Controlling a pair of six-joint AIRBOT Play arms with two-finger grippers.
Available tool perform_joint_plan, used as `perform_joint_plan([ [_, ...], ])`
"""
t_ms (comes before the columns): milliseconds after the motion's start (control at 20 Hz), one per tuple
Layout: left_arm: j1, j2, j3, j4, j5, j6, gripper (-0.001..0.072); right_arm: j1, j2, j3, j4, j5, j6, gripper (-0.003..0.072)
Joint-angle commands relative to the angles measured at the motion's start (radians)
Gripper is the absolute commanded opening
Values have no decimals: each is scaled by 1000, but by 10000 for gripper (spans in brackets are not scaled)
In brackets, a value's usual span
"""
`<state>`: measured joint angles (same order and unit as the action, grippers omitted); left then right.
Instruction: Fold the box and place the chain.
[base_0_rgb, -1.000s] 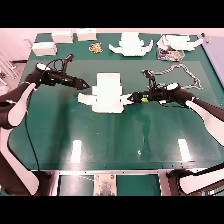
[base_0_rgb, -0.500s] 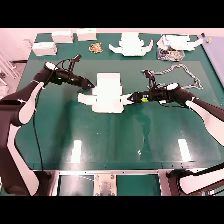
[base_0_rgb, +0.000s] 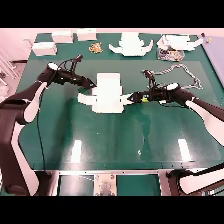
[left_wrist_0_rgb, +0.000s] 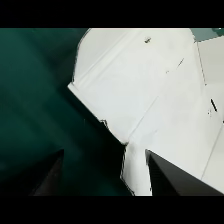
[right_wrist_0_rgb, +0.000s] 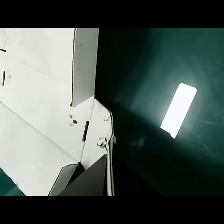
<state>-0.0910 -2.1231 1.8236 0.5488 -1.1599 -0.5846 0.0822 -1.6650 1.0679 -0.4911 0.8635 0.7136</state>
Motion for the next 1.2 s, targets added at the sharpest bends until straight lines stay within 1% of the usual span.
perform_joint_plan([
  [0,-27,-8,6,-10,-11,29,610,1,0,1,0,0,-11,-1],
  [150,-37,-18,6,-10,-12,35,610,0,0,1,0,0,-11,-1],
  [250,-37,-29,6,-11,-38,36,610,0,0,1,0,0,-11,-1],
  [400,-37,-39,6,-26,-35,49,608,0,0,1,0,0,-19,-1],
  [500,-37,-39,6,-74,-38,79,545,0,0,1,0,-3,-18,-1],
  [600,-37,-39,6,-98,-56,97,545,0,0,1,-2,-3,-18,0],
  [800,-37,-39,6,-81,-55,98,543,0,0,1,-21,-3,-18,0],
  [850,-37,-39,6,-81,-55,101,481,0,0,1,-23,-3,-18,0],
  [900,-37,-39,6,-81,-55,113,437,0,0,1,-23,-3,-18,-1],
  [1150,-37,-39,6,-81,-94,145,437,0,0,1,-23,-3,-18,0],
])
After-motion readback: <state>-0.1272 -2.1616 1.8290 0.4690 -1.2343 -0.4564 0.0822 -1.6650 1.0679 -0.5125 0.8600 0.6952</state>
